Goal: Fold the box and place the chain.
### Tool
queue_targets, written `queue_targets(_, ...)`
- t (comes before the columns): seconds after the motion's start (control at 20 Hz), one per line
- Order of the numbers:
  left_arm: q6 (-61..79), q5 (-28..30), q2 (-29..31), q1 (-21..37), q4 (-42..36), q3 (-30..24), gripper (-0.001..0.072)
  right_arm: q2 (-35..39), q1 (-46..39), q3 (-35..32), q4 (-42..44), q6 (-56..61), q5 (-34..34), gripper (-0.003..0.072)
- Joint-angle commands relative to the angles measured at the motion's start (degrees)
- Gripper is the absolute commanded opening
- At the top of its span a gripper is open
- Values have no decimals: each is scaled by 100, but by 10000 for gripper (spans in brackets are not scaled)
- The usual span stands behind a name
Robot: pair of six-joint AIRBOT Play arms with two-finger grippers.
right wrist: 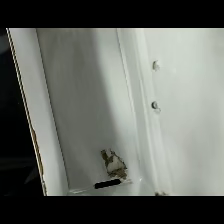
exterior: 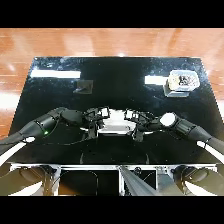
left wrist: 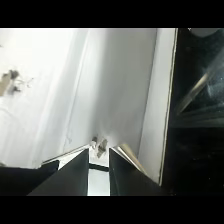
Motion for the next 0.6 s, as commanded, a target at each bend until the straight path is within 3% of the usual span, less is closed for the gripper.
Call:
queue_targets(0.0,0,-44,-22,-7,-90,4,225,-2,0,0,2,-4,17,548)
queue_targets(0.3,0,-114,-22,-11,-177,4,280,-2,-2,0,0,-4,17,548)
queue_targets(0.35,0,-166,-22,-42,-175,4,414,-2,-2,-2,2,-4,17,548)
queue_targets(0.4,0,-168,-22,-70,-177,4,482,-2,-2,0,2,-4,17,548)
queue_targets(0.45,0,-166,-22,-109,-173,4,477,-2,0,-2,0,-4,20,548)
queue_targets(0.55,0,-157,-24,-138,-175,4,384,-2,-2,0,0,-4,20,548)
